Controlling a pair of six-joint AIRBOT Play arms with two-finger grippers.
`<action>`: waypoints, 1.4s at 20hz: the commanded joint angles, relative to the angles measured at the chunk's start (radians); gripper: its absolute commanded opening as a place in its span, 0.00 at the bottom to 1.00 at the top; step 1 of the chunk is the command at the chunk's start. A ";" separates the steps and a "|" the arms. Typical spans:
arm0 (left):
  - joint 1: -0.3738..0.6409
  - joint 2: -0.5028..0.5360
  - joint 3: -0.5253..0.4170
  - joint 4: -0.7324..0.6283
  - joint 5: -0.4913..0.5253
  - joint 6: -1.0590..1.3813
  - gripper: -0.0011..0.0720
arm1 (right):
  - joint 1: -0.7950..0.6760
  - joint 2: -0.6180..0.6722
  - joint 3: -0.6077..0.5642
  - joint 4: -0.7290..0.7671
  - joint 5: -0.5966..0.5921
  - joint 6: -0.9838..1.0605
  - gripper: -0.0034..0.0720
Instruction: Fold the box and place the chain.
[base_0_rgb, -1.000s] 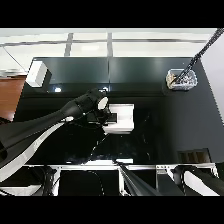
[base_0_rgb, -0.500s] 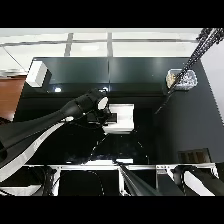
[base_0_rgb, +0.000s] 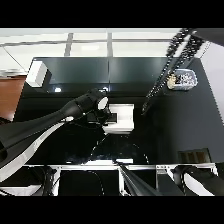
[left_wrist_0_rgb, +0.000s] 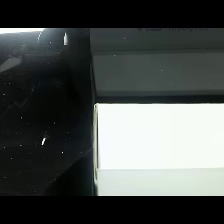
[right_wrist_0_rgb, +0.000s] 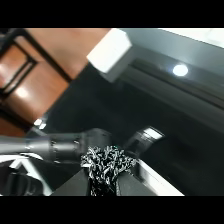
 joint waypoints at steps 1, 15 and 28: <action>0.000 0.000 0.000 0.000 0.001 0.000 0.05 | 0.124 -0.036 -0.002 -0.008 -0.057 -0.003 0.06; 0.000 0.000 0.000 0.000 -0.002 0.000 0.05 | 0.347 -0.100 -0.554 -0.249 -0.196 0.002 0.06; 0.000 0.000 0.000 0.000 0.000 0.000 0.05 | 0.359 -0.117 -0.939 -0.264 -0.564 0.092 0.40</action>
